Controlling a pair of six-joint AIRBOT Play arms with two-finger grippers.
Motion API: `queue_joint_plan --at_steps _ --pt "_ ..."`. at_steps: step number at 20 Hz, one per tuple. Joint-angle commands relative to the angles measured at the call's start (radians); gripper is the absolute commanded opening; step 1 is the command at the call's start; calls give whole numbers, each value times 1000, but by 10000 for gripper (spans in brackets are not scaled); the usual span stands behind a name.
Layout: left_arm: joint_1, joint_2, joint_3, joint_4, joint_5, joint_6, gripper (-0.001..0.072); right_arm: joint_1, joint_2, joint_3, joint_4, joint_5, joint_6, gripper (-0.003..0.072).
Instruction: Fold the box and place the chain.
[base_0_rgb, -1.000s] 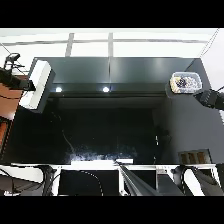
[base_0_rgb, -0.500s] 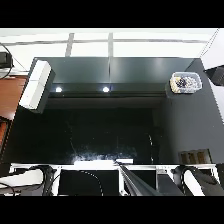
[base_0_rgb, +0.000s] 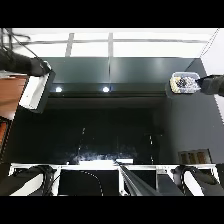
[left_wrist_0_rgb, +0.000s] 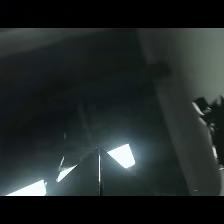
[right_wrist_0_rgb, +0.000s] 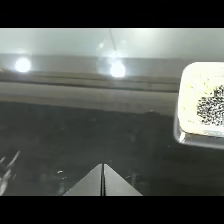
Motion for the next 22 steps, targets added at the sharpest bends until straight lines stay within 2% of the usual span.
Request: queue_joint_plan --at_steps 1,3,6,9,22 --pt "-127 223 -344 -7 302 -21 25 2 36 -186 3 -221 -98 6" --pt "-125 341 -518 -6 436 -60 27 2 36 -251 0 -249 -98 11" --pt "-96 458 -645 -3 544 -59 27 2 36 -258 4 -235 -98 13" --pt "-97 484 -660 -4 501 -59 28 2 36 -258 3 -235 -98 13" --pt "-98 482 -660 -4 510 -59 28 2 36 -258 3 -235 -98 13"
